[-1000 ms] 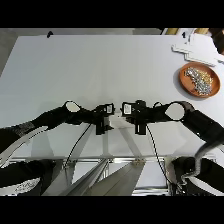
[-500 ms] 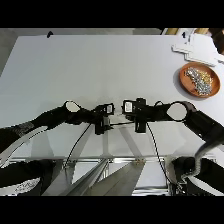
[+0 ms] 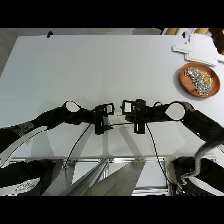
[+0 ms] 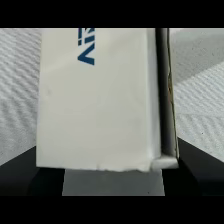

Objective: Fold the box and place the chain.

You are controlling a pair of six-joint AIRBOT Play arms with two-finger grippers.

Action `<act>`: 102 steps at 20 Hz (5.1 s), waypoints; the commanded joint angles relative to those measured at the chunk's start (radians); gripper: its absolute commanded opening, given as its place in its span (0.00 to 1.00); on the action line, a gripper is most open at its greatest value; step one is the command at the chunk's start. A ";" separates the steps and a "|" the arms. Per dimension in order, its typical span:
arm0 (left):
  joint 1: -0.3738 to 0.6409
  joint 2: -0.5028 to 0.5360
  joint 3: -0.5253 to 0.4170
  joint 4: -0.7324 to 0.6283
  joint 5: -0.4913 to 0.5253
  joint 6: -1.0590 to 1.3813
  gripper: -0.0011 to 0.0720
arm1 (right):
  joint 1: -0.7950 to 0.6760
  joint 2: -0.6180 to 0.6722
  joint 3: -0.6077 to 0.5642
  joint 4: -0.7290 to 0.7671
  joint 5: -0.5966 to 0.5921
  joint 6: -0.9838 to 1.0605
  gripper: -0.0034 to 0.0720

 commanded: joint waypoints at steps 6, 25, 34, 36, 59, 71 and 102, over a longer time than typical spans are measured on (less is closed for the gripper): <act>-0.001 0.000 0.000 0.001 0.000 0.002 0.36 | 0.000 -0.021 -0.003 0.067 0.062 -0.039 0.33; -0.001 0.000 0.000 0.001 0.000 0.002 0.36 | 0.000 -0.018 -0.003 0.201 0.056 -0.095 0.08; 0.000 0.000 0.000 0.001 0.000 0.002 0.36 | 0.000 -0.057 -0.021 0.171 0.053 -0.068 0.07; -0.001 0.000 0.000 0.001 0.000 0.002 0.36 | 0.000 -0.057 -0.047 0.171 0.054 -0.068 0.07; -0.001 0.000 0.000 0.001 0.000 0.002 0.36 | -0.150 0.139 -0.079 0.170 0.095 -0.004 0.07; 0.000 0.000 0.000 0.001 0.000 0.002 0.36 | -0.246 0.087 -0.158 0.014 0.141 0.073 0.07; 0.000 0.000 0.000 0.001 0.000 0.002 0.36 | -0.466 0.230 -0.157 -0.692 0.171 1.173 0.07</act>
